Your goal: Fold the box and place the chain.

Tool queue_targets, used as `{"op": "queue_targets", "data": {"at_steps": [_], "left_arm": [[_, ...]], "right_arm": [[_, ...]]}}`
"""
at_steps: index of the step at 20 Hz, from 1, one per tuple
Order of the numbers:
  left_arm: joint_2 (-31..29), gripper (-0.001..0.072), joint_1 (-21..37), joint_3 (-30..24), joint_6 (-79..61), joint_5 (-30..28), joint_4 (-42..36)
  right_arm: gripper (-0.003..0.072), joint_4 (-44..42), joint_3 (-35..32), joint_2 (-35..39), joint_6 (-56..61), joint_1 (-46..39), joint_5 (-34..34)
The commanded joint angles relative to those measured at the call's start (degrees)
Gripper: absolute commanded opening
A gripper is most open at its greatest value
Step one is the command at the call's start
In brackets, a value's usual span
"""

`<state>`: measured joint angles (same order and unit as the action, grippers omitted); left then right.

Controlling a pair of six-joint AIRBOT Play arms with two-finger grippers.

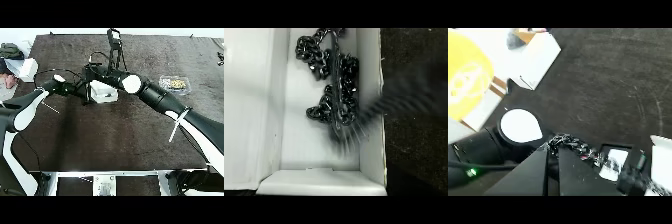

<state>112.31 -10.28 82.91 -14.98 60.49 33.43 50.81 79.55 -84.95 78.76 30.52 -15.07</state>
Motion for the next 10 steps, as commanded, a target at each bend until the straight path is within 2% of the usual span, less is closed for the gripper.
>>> {"op": "queue_targets", "data": {"at_steps": [1,7,10], "left_arm": [[0.02,0.0462,-0.02,-0.02,0.0,0.02,0.02],[0.02,0.0463,-0.02,-0.02,0.0,0.02,0.0],[0.02,0.0462,-0.02,-0.02,0.0,0.02,0.02]], "right_arm": [[-0.0007,3.15,-0.55,-0.04,-0.74,-1.55,-3.13],[-0.0007,4.74,-9.44,-0.07,0.57,-7.93,-2.91],[-0.0006,4.85,-11.39,-0.07,0.55,-9.7,-1.9]]}}
